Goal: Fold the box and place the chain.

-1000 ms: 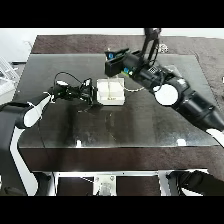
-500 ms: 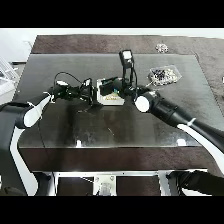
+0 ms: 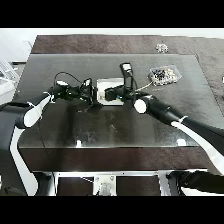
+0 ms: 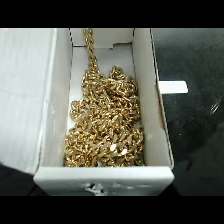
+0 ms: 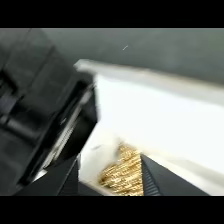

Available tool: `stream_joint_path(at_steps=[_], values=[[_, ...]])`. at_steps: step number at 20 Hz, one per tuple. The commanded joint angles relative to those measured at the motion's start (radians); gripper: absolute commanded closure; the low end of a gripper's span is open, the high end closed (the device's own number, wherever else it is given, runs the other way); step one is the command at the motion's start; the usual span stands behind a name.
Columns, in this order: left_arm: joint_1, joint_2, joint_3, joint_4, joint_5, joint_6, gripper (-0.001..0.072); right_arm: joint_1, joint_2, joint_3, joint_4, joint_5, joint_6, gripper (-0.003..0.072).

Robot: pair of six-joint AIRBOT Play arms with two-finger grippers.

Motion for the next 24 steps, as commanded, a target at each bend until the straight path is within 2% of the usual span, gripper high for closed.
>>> stream_joint_path(at_steps=[1,5,7,11,15,20,24], values=[[0.0,0.001,0.0,0.0,-0.001,0.0,0.0246,-0.116,0.09,-0.054,-0.016,0.001,-0.001,0.0253],[0.001,0.001,0.0,0.0,-0.002,0.0,0.0246,-0.305,0.171,-0.145,-0.011,0.001,0.008,0.0225],[0.0,0.001,0.0,0.0,-0.001,0.0,0.0246,-0.388,0.148,-0.161,-0.011,-0.013,0.039,0.0154],[0.0,0.001,0.0,0.0,-0.001,0.0,0.0246,-0.476,0.031,-0.161,0.013,-0.156,0.051,0.0153],[0.0,0.001,0.0,0.0,0.0,0.0,0.0245,-0.491,-0.12,-0.095,0.023,-0.169,0.093,0.0152],[0.001,0.001,0.0,0.0,0.0,0.0,0.0245,-0.49,-0.273,0.046,0.023,-0.162,0.138,0.0152],[0.001,0.001,0.0,0.0,0.0,0.0,0.0246,-0.511,-0.326,0.126,0.072,-0.041,0.142,0.0152]])
